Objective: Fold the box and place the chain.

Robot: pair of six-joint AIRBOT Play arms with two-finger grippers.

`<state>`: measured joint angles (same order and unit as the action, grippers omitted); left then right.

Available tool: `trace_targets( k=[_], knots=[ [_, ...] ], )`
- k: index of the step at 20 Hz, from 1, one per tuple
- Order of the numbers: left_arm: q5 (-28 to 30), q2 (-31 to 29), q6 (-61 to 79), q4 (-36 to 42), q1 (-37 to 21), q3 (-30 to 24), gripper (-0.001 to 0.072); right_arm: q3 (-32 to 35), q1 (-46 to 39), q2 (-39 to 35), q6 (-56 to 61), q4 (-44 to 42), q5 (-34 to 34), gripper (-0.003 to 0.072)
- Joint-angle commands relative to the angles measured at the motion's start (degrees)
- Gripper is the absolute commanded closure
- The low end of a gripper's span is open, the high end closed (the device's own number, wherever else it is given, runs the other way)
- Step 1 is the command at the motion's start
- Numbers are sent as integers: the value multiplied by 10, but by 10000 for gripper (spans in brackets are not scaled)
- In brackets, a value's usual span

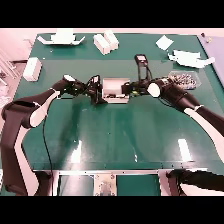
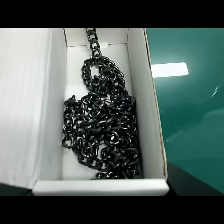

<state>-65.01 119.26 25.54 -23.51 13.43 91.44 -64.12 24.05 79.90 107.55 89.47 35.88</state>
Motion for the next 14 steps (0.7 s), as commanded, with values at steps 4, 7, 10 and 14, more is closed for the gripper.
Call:
trace_targets(
  k=[4, 7, 10, 14],
  knots=[
    [0, 0, 0, 0, 0, 0, 319, 78, -161, 0, 28, 17, -11, 250],
    [0, 0, 0, 0, 0, 0, 319, 115, -230, 1, 61, 16, -76, 250],
    [0, 0, 0, 0, 0, 0, 319, 134, -281, 1, 66, 16, -123, 251],
    [0, 0, 0, 0, 0, 0, 319, 146, -338, 3, 116, 12, -220, 180]
  ],
)
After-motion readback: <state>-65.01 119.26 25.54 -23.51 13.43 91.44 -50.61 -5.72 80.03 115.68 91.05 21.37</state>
